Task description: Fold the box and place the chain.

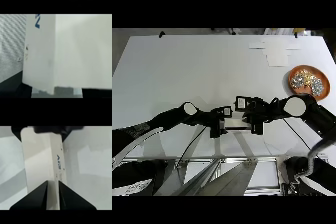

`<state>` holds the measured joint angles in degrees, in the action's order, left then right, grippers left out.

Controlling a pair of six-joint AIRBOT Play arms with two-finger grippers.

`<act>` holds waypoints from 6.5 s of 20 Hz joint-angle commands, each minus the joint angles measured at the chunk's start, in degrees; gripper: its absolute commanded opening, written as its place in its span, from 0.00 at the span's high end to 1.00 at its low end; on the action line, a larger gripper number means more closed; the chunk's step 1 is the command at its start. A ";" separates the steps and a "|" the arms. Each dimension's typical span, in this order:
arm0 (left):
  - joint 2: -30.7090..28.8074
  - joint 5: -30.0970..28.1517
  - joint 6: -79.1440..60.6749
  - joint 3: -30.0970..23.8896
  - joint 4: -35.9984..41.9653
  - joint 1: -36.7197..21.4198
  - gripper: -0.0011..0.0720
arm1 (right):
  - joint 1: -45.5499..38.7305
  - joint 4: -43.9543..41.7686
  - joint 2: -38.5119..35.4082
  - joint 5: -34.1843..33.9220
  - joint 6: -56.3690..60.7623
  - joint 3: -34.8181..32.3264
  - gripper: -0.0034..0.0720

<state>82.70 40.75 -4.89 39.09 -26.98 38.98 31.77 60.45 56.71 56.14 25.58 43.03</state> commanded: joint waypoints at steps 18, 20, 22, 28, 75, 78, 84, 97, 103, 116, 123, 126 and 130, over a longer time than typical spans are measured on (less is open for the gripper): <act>0.00 -0.02 0.00 -0.04 0.00 0.04 0.64 | 2.56 0.44 5.40 0.52 -0.15 -0.46 0.64; 0.00 -0.02 0.00 -0.04 0.00 0.04 0.64 | 2.56 1.51 5.38 0.42 -0.15 -0.46 0.69; 0.00 0.00 0.00 -0.04 0.00 0.04 0.64 | 2.56 2.25 5.38 0.42 -0.15 -0.46 0.75; 0.00 -0.02 0.00 -0.04 0.00 0.04 0.64 | 2.56 2.29 5.25 0.11 -0.17 -0.46 0.82; 0.00 -0.02 0.00 -0.04 0.00 0.04 0.64 | 2.49 2.49 4.48 -3.04 -0.17 -0.28 0.80; 0.00 0.00 0.00 -0.04 0.00 0.04 0.64 | 2.49 2.49 4.48 -3.28 -0.39 0.13 0.71; 0.00 -0.02 0.00 -0.04 0.00 0.04 0.64 | 2.49 2.73 4.48 -3.52 -3.50 0.24 0.72; 0.00 0.00 0.00 -0.04 0.00 0.04 0.64 | 2.51 2.19 5.62 0.72 -7.61 -0.52 0.71; 0.00 0.00 0.00 -0.04 0.00 0.04 0.64 | 2.51 1.88 5.55 1.49 -7.87 -0.59 0.61; 0.00 0.00 0.00 -0.04 0.00 0.04 0.64 | 0.81 -1.68 2.12 -3.02 -5.25 -0.59 0.80; 0.00 0.00 0.00 -0.04 0.00 0.04 0.64 | 0.20 -2.08 6.27 1.95 -2.10 -0.61 0.93; 0.00 -0.02 0.00 -0.04 0.00 0.04 0.64 | 0.20 -2.21 6.27 2.08 -2.08 -0.61 0.93; 0.00 -0.02 0.00 -0.04 0.00 0.04 0.64 | 0.20 -2.19 6.27 2.16 -2.10 -0.94 0.93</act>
<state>82.70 40.75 -4.91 39.07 -27.00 39.03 31.92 58.28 62.89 57.76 23.38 42.30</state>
